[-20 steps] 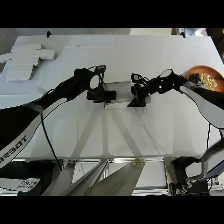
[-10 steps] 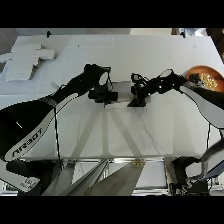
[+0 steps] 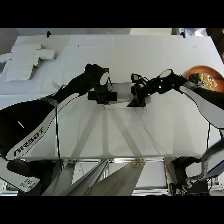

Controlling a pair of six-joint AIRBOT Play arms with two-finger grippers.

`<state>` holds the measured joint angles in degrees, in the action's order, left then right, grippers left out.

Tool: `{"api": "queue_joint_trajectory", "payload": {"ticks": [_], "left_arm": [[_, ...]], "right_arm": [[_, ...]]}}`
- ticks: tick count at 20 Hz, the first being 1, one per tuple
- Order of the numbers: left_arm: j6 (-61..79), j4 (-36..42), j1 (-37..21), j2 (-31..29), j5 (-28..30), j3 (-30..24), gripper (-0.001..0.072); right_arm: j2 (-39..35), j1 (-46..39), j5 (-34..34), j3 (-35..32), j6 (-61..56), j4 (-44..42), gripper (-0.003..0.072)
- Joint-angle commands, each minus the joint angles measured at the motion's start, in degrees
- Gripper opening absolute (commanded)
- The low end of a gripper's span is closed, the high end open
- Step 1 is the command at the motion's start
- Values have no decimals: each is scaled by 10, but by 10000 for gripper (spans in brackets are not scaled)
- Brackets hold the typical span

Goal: Fold the box and place the chain.

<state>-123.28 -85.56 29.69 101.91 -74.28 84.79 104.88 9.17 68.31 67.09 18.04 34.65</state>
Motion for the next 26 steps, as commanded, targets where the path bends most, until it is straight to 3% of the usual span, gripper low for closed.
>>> {"api": "queue_joint_trajectory", "payload": {"ticks": [1,5,7,9,11,12,16,21,23,26], "left_arm": [[-7,8,0,0,2,1,9],[-7,14,0,0,16,1,18],[-6,18,-1,0,16,1,58],[-6,32,-5,-3,16,1,182],[-6,50,-12,-9,19,1,445],[-6,57,-16,-12,18,1,474],[14,110,-45,-36,18,0,474],[201,159,-105,-94,16,-4,457],[309,159,-127,-122,25,-29,457],[491,160,-153,-182,103,-115,454]], "right_arm": [[0,0,-2,1,0,0,523],[0,0,-2,1,0,0,523],[0,0,-2,1,0,0,523],[0,0,-2,1,0,0,523],[0,0,-2,1,0,0,523],[0,0,-2,1,0,0,523],[0,0,-2,1,0,0,523],[0,0,-2,1,0,0,523],[0,0,-2,1,0,0,523],[0,0,-2,1,0,0,523]]}}
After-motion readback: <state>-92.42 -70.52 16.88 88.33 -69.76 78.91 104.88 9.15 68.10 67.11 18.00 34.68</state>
